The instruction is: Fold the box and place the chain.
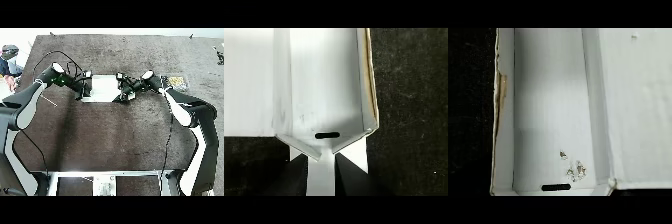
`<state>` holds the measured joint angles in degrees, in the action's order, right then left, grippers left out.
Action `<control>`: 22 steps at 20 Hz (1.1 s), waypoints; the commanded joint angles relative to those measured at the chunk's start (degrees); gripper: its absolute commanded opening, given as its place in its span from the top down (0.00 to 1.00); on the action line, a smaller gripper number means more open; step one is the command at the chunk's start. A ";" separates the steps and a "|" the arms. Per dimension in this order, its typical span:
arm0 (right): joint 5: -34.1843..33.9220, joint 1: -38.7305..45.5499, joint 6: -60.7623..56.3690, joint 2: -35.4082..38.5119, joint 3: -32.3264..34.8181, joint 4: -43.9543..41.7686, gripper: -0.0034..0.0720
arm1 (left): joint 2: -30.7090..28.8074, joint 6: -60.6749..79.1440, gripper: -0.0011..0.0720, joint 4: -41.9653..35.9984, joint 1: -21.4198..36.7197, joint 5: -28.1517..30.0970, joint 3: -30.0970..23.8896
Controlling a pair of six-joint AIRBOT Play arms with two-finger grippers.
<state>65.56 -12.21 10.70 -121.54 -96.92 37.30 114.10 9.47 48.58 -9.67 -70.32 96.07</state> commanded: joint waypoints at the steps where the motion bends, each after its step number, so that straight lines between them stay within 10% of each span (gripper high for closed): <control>1: 0.00 -0.04 0.00 -0.04 0.02 -0.04 0.40 | 0.20 0.02 0.73 -2.49 0.00 -0.79 -0.02; 16: 0.00 -0.04 0.00 -0.04 0.02 -0.04 0.40 | 2.97 0.09 0.72 -11.56 -0.04 -1.25 -0.02; 18: 0.00 -0.04 0.00 -0.04 0.02 -0.02 0.40 | 2.97 0.02 0.27 -12.28 -0.04 -1.01 -0.02; 22: 0.00 -0.04 0.00 -0.04 0.02 -0.02 0.40 | 2.97 0.04 0.23 -12.76 -0.04 -1.01 -0.02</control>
<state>65.56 -12.21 10.72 -121.54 -96.92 37.28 117.03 9.56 36.47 -9.69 -71.48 96.05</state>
